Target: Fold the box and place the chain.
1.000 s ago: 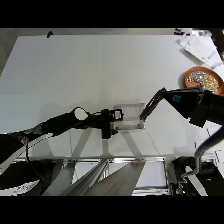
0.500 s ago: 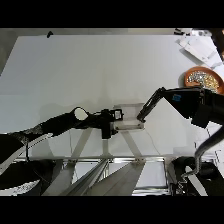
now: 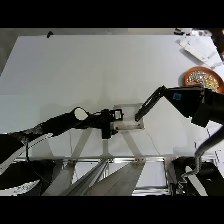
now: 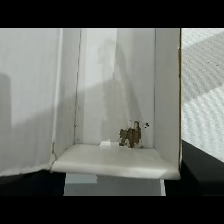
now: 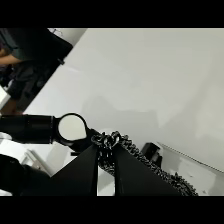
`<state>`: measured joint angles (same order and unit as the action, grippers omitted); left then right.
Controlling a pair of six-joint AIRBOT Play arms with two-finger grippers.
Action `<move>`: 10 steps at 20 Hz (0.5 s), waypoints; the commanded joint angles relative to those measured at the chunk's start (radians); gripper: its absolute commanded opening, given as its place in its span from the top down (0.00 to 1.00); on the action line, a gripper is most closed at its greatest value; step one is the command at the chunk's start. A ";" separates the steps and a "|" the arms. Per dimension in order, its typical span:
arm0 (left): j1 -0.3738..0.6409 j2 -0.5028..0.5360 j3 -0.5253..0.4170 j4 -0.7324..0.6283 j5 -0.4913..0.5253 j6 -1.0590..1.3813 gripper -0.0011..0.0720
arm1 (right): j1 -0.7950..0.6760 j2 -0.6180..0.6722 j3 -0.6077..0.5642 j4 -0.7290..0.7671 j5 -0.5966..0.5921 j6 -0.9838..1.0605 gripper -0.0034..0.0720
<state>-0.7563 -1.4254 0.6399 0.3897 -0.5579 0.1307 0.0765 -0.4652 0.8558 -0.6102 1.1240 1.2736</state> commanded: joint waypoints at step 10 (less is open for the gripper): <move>0.000 0.001 0.000 0.000 0.000 0.000 0.45 | 0.002 -0.015 -0.119 -0.168 0.072 0.002 0.95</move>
<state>-0.7563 -1.4254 0.6399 0.3897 -0.5579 0.1310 0.0769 -0.4755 0.7826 -0.7635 1.2003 1.2789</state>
